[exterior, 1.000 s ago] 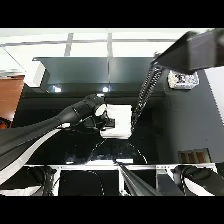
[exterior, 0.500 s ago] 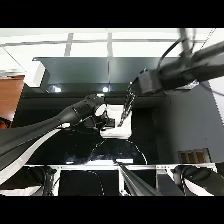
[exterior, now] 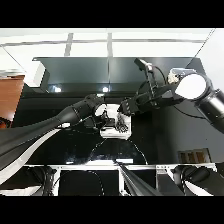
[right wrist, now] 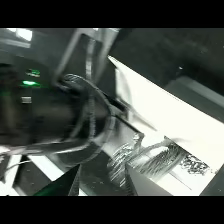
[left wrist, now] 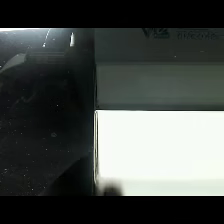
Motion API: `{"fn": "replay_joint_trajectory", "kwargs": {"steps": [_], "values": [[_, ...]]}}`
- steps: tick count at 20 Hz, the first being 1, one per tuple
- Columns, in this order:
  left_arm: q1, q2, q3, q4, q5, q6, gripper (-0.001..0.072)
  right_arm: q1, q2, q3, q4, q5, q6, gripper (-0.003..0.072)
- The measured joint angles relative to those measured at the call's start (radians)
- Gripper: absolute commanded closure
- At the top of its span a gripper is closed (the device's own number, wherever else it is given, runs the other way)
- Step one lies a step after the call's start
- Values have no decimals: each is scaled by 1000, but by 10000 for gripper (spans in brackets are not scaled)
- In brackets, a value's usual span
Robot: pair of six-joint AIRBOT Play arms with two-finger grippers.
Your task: Fold the box and place the chain.
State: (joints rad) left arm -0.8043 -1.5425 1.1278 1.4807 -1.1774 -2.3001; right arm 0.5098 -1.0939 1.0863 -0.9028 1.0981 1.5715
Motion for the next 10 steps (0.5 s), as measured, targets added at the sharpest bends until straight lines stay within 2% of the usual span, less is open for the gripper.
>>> {"fn": "replay_joint_trajectory", "kwargs": {"steps": [3,10], "values": [[0,0,0,0,1,0,686,-53,23,-26,-54,0,4,354],[0,-2,5,0,7,19,685,-240,109,-40,-207,151,3,354]]}}
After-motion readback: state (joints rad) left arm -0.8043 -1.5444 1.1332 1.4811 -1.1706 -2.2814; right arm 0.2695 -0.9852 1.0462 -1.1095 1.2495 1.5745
